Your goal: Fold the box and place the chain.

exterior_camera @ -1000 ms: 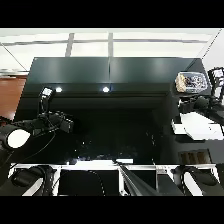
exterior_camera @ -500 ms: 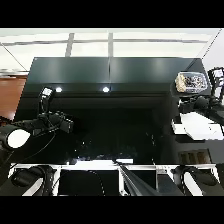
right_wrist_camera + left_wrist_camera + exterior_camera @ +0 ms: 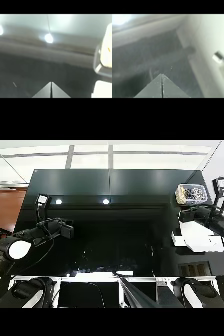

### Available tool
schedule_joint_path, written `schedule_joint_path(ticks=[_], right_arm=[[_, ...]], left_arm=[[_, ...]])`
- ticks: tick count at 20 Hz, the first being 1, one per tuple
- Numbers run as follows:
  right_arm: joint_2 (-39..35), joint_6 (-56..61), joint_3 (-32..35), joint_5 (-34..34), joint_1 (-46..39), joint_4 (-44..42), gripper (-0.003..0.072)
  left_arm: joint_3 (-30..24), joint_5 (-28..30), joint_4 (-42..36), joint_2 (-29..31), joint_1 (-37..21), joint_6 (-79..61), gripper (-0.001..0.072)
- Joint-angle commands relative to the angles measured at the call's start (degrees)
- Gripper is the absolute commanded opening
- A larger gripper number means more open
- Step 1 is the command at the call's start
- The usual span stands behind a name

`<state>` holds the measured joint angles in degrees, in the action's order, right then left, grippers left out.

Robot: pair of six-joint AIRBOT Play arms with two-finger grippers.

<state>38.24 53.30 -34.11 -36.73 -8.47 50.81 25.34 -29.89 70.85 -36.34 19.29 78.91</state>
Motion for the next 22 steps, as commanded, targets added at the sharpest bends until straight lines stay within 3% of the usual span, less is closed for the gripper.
schedule_joint_path(ticks=[1,2,3,4,5,6,10,14,17,22], right_arm=[[1.03,-0.42,0.04,11.32,0.13,-11.1,0.0016],[2.21,-0.39,0.04,16.55,-0.02,-9.31,0.0027],[4.04,-0.2,0.04,23.02,-0.59,-6.6,0.0238],[5.95,-0.2,-0.02,27.89,-2.03,-5.88,0.063],[8.15,-0.35,-0.66,30.12,-4.48,-5.4,0.0714],[10.51,-0.39,-2.05,28.83,-7.85,-3.17,0.0714],[23.1,7.5,-11.76,16.96,-29.24,3.63,0.0712],[34.25,18.78,-20.72,-4.98,-46.42,16.31,0.0711],[40.48,14.84,-26.18,-15.65,-49.62,25.79,0.071],[46.93,-1.42,-31.28,-29.29,-48.46,26.21,0.0709]], left_arm=[[-0.07,6.84,-2.95,-0.28,0.0,-0.02,0.0029],[-0.31,9.57,-2.97,-0.52,0.0,-0.02,0.0029],[-0.5,11.8,-2.97,-0.94,0.0,0.0,0.003],[-0.5,13.2,-2.97,-1.55,0.0,-0.02,0.0032],[-0.5,14.43,-2.97,-2.45,0.02,-0.02,0.02],[-0.5,14.86,-2.97,-3.23,0.02,-0.02,0.0704],[-0.5,14.38,-2.82,-4.72,0.02,0.22,0.0713],[-0.5,13.46,-2.8,-4.72,0.02,0.2,0.0711],[-0.5,9.53,-2.78,-4.72,0.02,0.2,0.0711],[-0.52,1.75,-2.8,-4.81,0.02,0.2,0.071]])
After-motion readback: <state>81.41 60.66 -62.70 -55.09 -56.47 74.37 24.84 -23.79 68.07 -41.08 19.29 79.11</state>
